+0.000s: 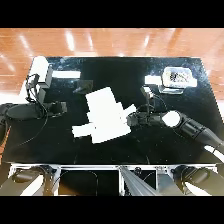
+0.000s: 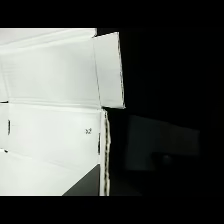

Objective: Fold the box and place the chain.

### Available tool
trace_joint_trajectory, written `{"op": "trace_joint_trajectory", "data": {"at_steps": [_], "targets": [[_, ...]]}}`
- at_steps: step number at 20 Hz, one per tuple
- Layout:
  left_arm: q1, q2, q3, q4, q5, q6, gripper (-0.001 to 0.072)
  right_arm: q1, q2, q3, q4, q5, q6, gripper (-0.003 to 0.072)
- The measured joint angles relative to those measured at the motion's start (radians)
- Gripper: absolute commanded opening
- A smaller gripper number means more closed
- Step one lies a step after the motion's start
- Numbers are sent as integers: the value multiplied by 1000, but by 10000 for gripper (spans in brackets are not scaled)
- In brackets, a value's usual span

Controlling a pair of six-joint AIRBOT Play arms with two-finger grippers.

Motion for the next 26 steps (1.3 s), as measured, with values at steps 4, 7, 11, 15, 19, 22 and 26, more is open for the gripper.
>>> {"op": "trace_joint_trajectory", "data": {"at_steps": [4,7,11,15,19,22,26], "targets": [[9,-106,6,-41,-12,31,24,9,27,0,-167,29,135,42],[12,-221,24,-142,-1,106,305,20,37,0,-250,71,216,42],[-5,-400,101,-299,68,246,632,54,42,0,-292,93,257,42],[-23,-569,206,-407,233,389,618,68,43,0,-307,100,281,42],[-28,-689,246,-548,352,537,618,71,43,0,-311,98,290,42],[-29,-730,256,-622,397,623,618,72,43,0,-313,97,293,42],[-35,-756,260,-666,420,690,618,72,43,0,-314,91,294,43]]}}
